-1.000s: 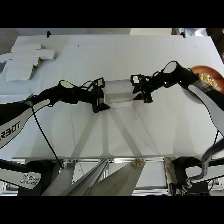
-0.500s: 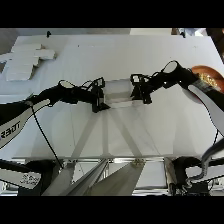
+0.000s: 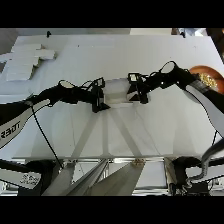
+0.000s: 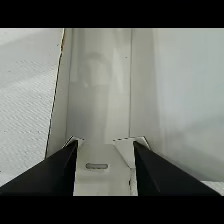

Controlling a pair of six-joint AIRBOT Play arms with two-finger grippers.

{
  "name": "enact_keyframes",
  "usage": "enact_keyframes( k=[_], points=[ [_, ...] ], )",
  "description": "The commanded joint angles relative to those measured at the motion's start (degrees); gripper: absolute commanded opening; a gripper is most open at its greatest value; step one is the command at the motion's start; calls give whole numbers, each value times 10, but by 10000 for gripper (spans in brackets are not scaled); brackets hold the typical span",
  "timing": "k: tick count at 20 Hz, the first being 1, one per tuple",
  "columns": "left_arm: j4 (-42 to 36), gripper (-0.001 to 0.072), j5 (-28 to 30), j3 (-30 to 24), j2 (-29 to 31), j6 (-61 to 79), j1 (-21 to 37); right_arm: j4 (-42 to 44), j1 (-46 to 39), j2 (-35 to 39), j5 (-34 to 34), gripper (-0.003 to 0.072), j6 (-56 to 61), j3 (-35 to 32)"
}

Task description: Fold the box and place the chain.

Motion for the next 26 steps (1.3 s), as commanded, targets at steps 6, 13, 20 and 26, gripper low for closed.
enact_keyframes(
  k=[6,13,20,26],
  points=[
    [0,479,0,0,0,0,0,-3,1,7,16,18,21,0],
    [0,479,0,0,0,0,0,4,-34,126,21,18,83,0],
    [0,479,0,0,0,0,0,-66,-198,139,24,17,440,-9],
    [0,479,0,0,0,0,0,-89,-236,108,15,16,546,-87]
  ],
)
